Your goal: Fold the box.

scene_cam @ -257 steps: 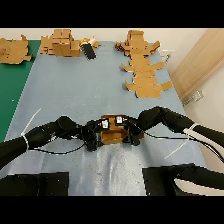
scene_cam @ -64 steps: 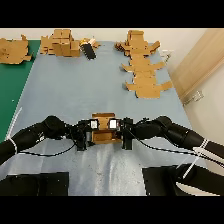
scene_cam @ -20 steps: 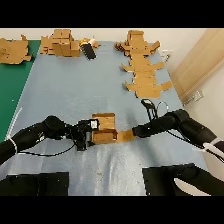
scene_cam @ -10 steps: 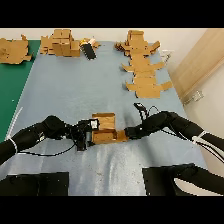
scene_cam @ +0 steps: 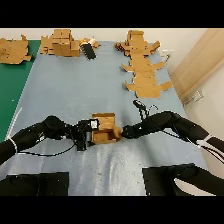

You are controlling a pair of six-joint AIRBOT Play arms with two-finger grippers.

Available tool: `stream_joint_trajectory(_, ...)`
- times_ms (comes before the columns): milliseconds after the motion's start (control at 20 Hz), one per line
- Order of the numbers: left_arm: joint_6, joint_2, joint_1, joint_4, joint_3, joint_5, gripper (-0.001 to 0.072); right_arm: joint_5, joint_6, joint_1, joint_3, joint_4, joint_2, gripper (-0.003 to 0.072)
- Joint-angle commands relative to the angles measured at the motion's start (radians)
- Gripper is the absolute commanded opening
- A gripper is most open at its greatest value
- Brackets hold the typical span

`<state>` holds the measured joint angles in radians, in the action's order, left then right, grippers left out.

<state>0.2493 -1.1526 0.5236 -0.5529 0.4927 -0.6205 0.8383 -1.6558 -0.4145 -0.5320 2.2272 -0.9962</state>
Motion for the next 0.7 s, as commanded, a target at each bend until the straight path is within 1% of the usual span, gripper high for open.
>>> stream_joint_trajectory(0,0.000,0.000,0.000,0.000,0.001,0.000,0.0431,0.000,-0.001,-0.006,-0.001,0.045,0.048,0.0241)
stream_joint_trajectory(150,0.000,0.000,0.000,0.000,0.001,0.000,0.0430,0.000,0.007,-0.006,-0.001,0.056,0.063,0.0241)
stream_joint_trajectory(300,0.000,0.000,0.000,0.000,0.001,0.000,0.0431,-0.001,0.007,-0.009,-0.001,0.101,0.063,0.0247)
stream_joint_trajectory(350,0.000,0.000,0.000,0.000,0.001,0.000,0.0431,-0.008,0.007,-0.017,-0.001,0.101,0.062,0.0350)
stream_joint_trajectory(400,0.000,0.000,0.000,0.000,0.001,0.000,0.0430,-0.021,0.007,-0.031,-0.001,0.100,0.058,0.0412)
stream_joint_trajectory(550,0.000,0.000,0.000,0.000,0.001,0.000,0.0431,-0.100,0.007,-0.096,-0.005,0.090,0.008,0.0408)
stream_joint_trajectory(600,0.000,0.000,0.000,0.000,0.001,0.000,0.0431,-0.127,0.014,-0.122,-0.021,0.065,-0.021,0.0368)
stream_joint_trajectory(650,0.000,-0.001,0.000,0.000,0.001,0.000,0.0431,-0.135,0.042,-0.147,-0.047,0.023,-0.052,0.0368)
